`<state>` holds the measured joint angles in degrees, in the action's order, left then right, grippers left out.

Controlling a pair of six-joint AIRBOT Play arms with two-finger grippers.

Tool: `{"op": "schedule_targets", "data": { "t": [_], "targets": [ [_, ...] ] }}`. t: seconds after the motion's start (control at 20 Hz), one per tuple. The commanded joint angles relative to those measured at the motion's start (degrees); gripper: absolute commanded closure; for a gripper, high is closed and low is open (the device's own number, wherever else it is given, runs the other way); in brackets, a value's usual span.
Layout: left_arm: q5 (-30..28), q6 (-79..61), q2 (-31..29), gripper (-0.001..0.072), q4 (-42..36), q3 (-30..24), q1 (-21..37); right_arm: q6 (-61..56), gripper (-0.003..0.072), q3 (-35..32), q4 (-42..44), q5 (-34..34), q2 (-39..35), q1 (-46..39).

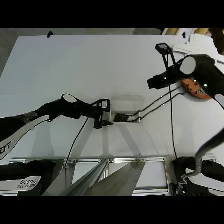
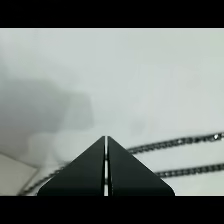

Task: Fold the box and place the chain.

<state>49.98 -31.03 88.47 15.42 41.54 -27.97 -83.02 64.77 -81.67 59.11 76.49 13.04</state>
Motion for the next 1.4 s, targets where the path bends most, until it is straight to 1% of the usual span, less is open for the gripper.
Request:
{"op": "schedule_targets", "data": {
  "t": [0.0,0.05,0.1,0.3,0.35,0.4,0.65,0.75,0.8,0.85,1.1,1.15,1.25,1.3,1.35],
  "targets": [
    [0.0,0.0,0.0,0.0628,0.0,0.0,0.0,-3.0,0.0561,-2.5,-4.0,-0.2,4.7,-1.2],
    [0.0,0.0,0.0,0.0628,0.0,0.0,0.0,-3.0,0.0422,-3.3,-4.0,-0.4,5.3,-1.2],
    [0.0,0.0,0.0,0.0628,0.0,0.0,0.0,-3.0,0.0397,-3.8,-4.0,-0.4,5.8,-1.2],
    [0.0,0.0,0.0,0.0628,0.0,0.0,0.0,-4.3,0.0378,-4.2,-4.0,-0.4,7.7,-1.2],
    [0.0,0.0,0.0,0.0628,0.0,0.0,0.0,-5.1,0.0333,-4.2,-4.1,-0.2,8.3,-1.2],
    [0.0,0.0,0.0,0.0628,0.0,0.0,0.0,-5.4,0.032,-4.2,-4.1,0.2,8.9,-1.2],
    [0.0,0.0,0.0,0.0628,0.0,0.0,0.0,-5.7,0.0322,-6.0,-4.1,0.5,9.4,-1.2],
    [0.0,0.0,0.0,0.0628,0.0,0.0,0.0,-5.7,0.0327,-7.3,-4.1,-0.5,9.4,-1.2],
    [0.0,0.0,0.0,0.0628,0.0,0.0,0.0,-5.7,0.0369,-7.5,-4.1,-0.9,9.4,-1.2],
    [0.0,0.0,0.0,0.0628,0.0,0.0,0.0,-5.7,0.0395,-7.5,-4.1,-1.6,9.4,-1.2],
    [0.0,0.0,0.0,0.0628,0.0,0.0,0.0,-5.6,0.0394,-7.5,-4.1,-3.3,9.4,-1.2],
    [0.0,0.0,0.0,0.0628,0.0,0.0,0.0,-5.6,0.0404,-7.5,-4.1,-3.5,9.4,-1.2],
    [0.0,0.0,0.0,0.0628,0.0,0.0,0.0,-5.5,0.0561,-7.5,-4.1,-3.4,9.4,-1.2],
    [0.0,0.0,0.0,0.0628,0.0,0.0,0.0,-5.4,0.0586,-7.5,-4.1,-3.4,9.4,-1.2],
    [0.0,0.0,0.0,0.0628,0.0,0.0,0.0,-5.2,0.0587,-7.5,-4.0,-3.2,9.4,-1.2]
  ]
}}
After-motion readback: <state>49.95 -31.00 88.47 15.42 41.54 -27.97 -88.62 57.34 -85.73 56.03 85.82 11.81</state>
